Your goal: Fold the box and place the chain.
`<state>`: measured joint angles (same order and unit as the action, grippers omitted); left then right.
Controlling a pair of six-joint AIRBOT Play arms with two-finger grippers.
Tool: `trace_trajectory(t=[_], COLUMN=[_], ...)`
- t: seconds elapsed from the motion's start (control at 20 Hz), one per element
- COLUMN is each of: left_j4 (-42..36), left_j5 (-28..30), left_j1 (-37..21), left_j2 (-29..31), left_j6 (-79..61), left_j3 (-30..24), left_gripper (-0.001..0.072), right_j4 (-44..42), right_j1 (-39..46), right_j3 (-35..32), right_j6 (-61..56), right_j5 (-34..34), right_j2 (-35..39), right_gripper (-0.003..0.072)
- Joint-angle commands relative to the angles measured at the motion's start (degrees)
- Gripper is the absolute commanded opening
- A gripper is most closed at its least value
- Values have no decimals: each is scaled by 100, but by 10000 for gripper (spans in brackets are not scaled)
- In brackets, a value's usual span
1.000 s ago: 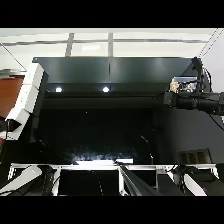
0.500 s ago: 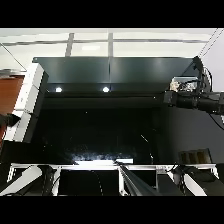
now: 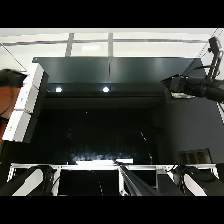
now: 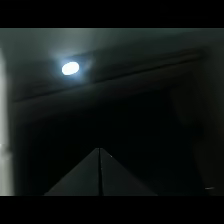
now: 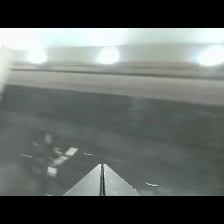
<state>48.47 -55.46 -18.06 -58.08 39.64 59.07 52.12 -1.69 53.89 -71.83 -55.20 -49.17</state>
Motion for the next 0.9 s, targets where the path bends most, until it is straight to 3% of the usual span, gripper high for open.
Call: trace_trajectory(t=[0.0,0.1,0.25,0.45,0.85], left_j4=[951,1801,2667,2946,2850], left_j5=[286,153,149,719,726], left_j1=[2044,2935,3591,3504,3366], left_j2=[39,107,431,1056,1029], left_j6=[1902,3178,4155,4339,4332], left_j3=[280,275,-195,-1300,-1342], left_gripper=[24,24,24,26,28], right_j4=[2588,3532,3370,3803,3851], right_j1=[-118,-118,-151,-162,-162], right_j3=[487,470,-68,-1123,-1123], right_j6=[-1320,-2129,-2256,-2352,-2352], right_j5=[-498,-1027,-684,190,170], right_j2=[20,120,669,1207,1204], right_gripper=[22,22,22,22,22])
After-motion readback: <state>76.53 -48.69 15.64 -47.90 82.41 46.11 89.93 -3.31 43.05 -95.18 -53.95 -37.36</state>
